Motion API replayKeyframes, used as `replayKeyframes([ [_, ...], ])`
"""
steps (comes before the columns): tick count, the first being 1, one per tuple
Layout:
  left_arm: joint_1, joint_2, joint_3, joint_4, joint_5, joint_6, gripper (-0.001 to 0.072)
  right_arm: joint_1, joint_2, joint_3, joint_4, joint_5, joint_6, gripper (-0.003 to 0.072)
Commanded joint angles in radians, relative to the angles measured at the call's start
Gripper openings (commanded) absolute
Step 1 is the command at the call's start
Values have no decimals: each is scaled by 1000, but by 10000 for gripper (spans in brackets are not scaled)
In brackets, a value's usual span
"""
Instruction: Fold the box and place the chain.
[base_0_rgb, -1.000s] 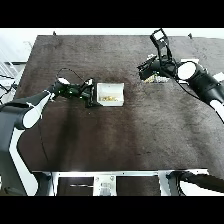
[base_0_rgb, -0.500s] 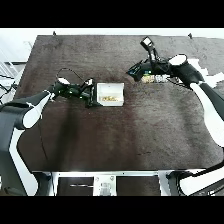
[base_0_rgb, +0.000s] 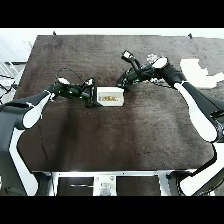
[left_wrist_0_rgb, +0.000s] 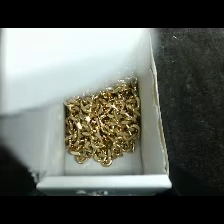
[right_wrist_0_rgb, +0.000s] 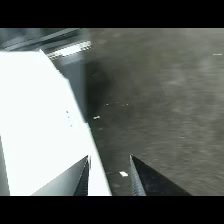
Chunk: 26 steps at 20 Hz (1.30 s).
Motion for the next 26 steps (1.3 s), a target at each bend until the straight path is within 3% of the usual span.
replayKeyframes([
  [1, 0, 1, 0, 0, -1, 0, 355, 33, -3, 7, -34, 72, -2, 303],
  [13, 0, 1, 0, 0, 0, 0, 355, 59, 3, 13, -7, 153, 1, 302],
  [26, 0, 1, 0, 0, 0, 0, 355, 69, -34, 11, -45, 114, 23, 329],
])
